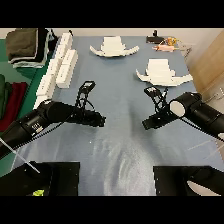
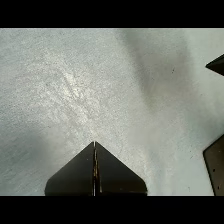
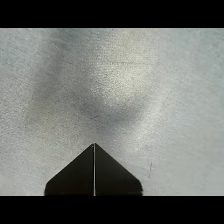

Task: Fold the box.

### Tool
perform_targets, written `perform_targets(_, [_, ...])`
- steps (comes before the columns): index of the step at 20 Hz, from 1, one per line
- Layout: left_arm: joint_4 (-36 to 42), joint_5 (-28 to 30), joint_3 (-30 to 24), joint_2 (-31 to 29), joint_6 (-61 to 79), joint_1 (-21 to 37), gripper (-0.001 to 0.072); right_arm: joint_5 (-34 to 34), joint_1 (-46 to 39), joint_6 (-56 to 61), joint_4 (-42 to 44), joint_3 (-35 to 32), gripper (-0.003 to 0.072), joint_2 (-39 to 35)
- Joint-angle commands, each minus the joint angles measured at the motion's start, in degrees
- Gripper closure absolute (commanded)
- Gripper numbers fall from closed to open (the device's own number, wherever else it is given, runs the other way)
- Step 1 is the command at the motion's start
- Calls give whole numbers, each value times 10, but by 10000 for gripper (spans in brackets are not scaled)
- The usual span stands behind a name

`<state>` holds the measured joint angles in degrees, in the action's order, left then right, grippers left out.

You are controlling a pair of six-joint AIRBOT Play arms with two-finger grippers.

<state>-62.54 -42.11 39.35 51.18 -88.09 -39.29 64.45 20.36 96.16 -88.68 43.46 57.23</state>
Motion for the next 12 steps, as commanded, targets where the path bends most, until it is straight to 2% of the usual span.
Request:
perform_targets(1, [0,0,0,0,0,0,693,0,0,0,0,0,680,0])
perform_targets(5, [0,0,0,0,0,0,693,0,0,0,0,0,680,0])
perform_targets(10, [0,0,0,0,0,0,693,-57,0,0,4,0,680,1])
perform_targets(12, [0,0,0,0,0,0,693,-47,0,5,49,0,680,6])
